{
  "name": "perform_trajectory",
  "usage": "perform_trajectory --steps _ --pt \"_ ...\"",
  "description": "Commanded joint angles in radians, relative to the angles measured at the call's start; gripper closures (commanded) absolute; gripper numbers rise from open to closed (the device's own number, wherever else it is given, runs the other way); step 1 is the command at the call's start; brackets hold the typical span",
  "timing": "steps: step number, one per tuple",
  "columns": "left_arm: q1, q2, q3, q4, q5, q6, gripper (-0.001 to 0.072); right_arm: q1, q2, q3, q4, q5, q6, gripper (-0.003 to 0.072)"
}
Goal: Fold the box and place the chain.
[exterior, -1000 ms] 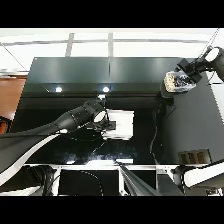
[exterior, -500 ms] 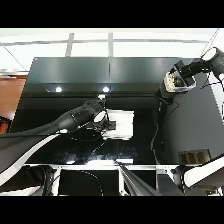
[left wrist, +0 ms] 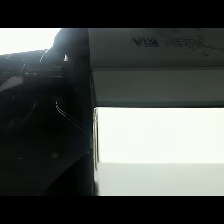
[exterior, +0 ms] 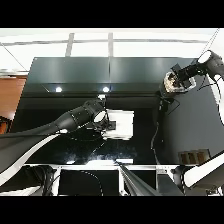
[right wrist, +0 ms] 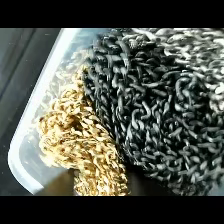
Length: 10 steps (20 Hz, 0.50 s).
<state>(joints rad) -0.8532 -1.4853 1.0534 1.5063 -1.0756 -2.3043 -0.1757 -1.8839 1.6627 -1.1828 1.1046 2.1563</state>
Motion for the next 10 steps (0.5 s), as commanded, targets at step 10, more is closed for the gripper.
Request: perform_trajectory --steps 10 --pt "0.001 0.000 0.000 0.000 0.028 0.000 0.0684 -0.001 0.250 0.009 0.004 0.007 -0.502 0.0678"
